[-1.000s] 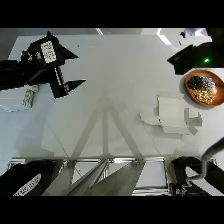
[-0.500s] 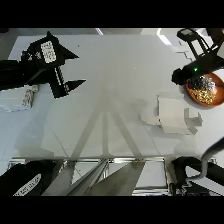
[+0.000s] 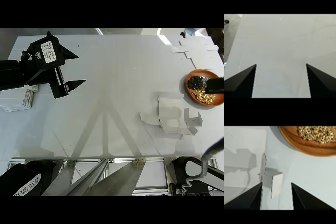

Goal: Fold the box and place the chain.

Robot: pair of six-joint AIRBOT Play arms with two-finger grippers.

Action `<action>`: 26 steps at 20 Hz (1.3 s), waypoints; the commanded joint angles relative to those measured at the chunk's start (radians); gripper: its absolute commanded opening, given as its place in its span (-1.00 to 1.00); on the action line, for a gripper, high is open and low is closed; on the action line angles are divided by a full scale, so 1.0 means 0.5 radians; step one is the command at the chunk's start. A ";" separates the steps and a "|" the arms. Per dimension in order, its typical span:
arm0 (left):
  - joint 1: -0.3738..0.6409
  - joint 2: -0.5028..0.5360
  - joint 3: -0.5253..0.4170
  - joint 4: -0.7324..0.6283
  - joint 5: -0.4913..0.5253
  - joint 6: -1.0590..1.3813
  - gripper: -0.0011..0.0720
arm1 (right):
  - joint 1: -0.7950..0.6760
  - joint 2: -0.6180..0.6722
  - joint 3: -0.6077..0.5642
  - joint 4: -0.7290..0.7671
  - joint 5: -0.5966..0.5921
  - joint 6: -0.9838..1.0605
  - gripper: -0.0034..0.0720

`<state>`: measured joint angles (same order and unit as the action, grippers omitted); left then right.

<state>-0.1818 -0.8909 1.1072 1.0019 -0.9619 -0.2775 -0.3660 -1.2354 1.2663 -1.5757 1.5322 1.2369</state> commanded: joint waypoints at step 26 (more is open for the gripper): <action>0.002 0.002 0.001 0.001 0.001 0.001 0.94 | 0.071 -0.332 -0.548 -0.133 -0.157 -0.059 -0.26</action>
<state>-0.1814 -0.8909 1.1072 1.0023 -0.9619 -0.2775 -0.3332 -1.3537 0.9928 -1.6974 1.4837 1.2045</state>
